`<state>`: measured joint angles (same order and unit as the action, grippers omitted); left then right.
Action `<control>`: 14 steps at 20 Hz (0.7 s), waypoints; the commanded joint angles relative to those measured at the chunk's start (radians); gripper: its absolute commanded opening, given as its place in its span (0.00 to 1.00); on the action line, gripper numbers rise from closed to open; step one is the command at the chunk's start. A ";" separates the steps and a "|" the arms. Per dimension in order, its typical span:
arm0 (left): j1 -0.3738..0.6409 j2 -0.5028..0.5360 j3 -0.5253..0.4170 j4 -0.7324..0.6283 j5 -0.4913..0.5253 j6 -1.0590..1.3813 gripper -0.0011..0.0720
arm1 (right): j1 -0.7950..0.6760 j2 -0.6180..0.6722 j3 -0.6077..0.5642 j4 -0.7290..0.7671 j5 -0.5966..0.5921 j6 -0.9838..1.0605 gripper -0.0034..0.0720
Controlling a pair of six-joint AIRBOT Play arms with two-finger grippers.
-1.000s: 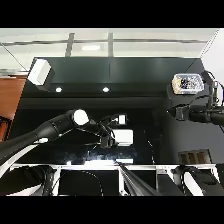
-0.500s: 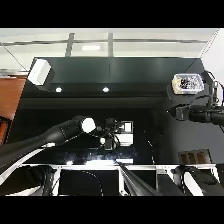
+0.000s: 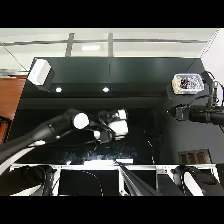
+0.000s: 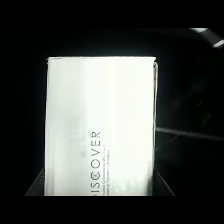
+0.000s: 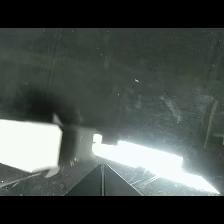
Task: Fold the box and place the chain.
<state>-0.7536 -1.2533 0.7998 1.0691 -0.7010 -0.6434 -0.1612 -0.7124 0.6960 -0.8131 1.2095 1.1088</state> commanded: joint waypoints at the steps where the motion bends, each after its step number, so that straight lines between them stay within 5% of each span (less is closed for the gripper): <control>1: 0.197 0.080 0.002 0.336 -0.175 -0.344 0.43 | 0.001 0.001 0.000 0.000 0.001 0.002 0.05; 6: 0.726 0.117 0.002 0.512 -0.332 -0.548 0.43 | 0.001 0.001 0.000 0.000 -0.005 0.002 0.05; 10: 1.117 0.115 0.014 0.402 -0.211 -0.593 0.43 | 0.001 0.001 0.000 0.000 -0.010 0.013 0.05; 14: 1.246 0.061 0.055 0.301 -0.038 -0.475 0.44 | 0.001 0.001 0.000 0.000 -0.014 0.024 0.05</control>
<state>0.3717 -1.1618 0.8307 1.4300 -0.8555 -1.1763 -0.1612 -0.7124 0.6960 -0.8135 1.2003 1.1233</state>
